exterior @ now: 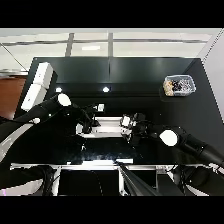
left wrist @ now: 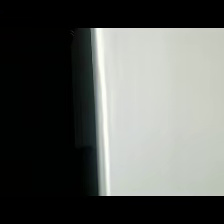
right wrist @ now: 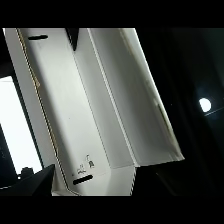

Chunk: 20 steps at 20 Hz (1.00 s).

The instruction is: Fold the box and place the chain.

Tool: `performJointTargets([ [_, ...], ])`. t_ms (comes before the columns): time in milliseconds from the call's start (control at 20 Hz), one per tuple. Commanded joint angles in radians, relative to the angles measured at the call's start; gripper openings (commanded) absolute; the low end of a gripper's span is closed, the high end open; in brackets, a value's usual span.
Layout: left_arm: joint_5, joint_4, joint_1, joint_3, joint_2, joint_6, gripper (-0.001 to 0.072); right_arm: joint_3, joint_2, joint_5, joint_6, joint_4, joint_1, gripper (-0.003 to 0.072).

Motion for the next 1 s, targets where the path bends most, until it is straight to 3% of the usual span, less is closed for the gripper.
performJointTargets([
  [0,0.003,-0.003,0.001,0.000,0.000,0.001,0.0026,0.001,0.003,-0.024,0.006,-0.002,-0.003,0.0696],
  [350,0.011,-0.003,0.001,0.000,0.000,0.001,0.0026,0.008,-0.036,-0.009,-0.048,0.092,-0.014,0.0695],
  [650,0.010,-0.003,0.000,0.000,0.000,-0.002,0.0026,0.039,-0.133,0.223,-0.539,0.478,-0.152,0.0695],
  [750,0.010,-0.003,0.000,0.000,0.000,-0.003,0.0026,0.053,-0.173,0.282,-0.604,0.495,-0.160,0.0696],
  [950,0.009,-0.003,0.000,0.000,0.000,-0.003,0.0027,0.054,-0.239,0.277,-0.635,0.490,-0.155,0.0695],
])
